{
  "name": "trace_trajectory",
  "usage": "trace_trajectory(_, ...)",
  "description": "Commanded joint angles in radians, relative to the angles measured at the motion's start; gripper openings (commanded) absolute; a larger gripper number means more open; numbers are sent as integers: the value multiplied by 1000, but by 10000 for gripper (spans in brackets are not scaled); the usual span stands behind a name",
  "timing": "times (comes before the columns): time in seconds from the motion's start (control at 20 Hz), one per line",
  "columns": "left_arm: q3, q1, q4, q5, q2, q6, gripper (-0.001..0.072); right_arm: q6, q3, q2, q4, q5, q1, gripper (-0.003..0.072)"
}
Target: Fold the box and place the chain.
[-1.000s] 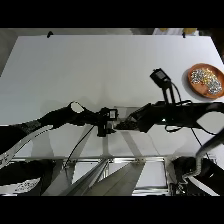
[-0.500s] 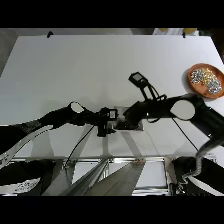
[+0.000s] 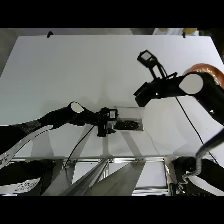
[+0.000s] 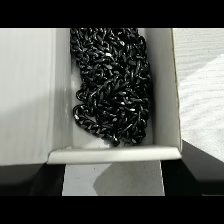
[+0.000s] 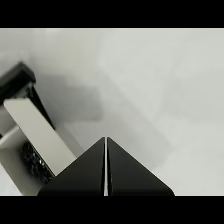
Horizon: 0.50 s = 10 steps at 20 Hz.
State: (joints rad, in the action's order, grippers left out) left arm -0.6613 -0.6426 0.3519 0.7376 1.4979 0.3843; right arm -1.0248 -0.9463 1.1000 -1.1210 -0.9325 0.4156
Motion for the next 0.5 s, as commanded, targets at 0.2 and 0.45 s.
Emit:
trace_trajectory(0.2, 0, 0, 0, 0, -1, 0, 275, 201, 175, 34, 51, -71, 77, 180)
trace_trajectory(0.45, 0, 0, 0, 0, -1, 0, 275, 327, 180, -32, 100, -70, 165, 205)
